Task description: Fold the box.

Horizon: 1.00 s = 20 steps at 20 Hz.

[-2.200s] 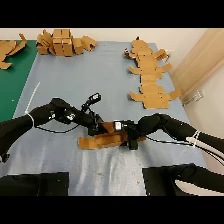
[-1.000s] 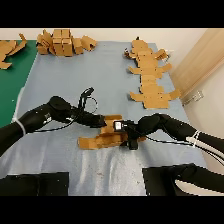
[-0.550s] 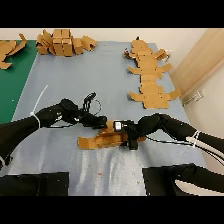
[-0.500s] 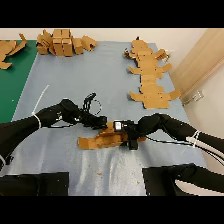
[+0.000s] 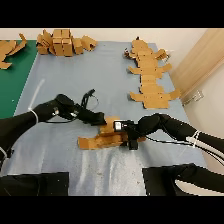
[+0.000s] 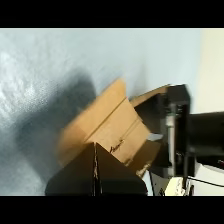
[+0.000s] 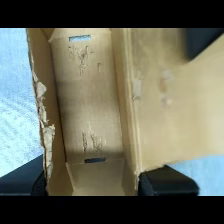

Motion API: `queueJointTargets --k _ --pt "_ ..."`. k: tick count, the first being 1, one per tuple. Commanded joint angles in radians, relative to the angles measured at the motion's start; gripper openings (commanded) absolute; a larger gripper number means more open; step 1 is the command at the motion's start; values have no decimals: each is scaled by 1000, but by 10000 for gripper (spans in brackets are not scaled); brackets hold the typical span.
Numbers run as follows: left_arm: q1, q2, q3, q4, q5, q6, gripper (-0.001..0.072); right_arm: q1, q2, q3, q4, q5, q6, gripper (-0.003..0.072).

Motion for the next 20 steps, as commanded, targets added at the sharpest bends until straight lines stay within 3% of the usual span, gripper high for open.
queueJointTargets --k 1,4,5,8,10,15,16,17,18,20 --pt "149 64 9 -33 -117 196 12 1 0 -1 0 0 0 534" --pt "295 144 5 -14 -301 406 12 1 0 -1 0 0 0 533" --pt "321 175 -5 14 -312 434 11 1 0 -1 0 0 0 534" --pt "311 293 -79 78 -169 502 11 0 0 -1 0 0 0 534" --pt "229 352 -120 188 -134 514 11 0 0 -1 -13 0 0 533" --pt "-81 446 -161 667 -104 490 16 0 0 -1 -17 0 0 533" --pt "-128 444 -161 732 -99 491 124 0 0 -1 -17 0 0 534" --pt "-166 434 -161 775 -76 491 591 0 0 -1 -17 0 0 534" --pt "-192 420 -161 781 -43 488 691 0 0 -1 -18 0 0 533" --pt "-236 390 -161 765 -10 488 691 0 0 -1 -18 0 0 533"
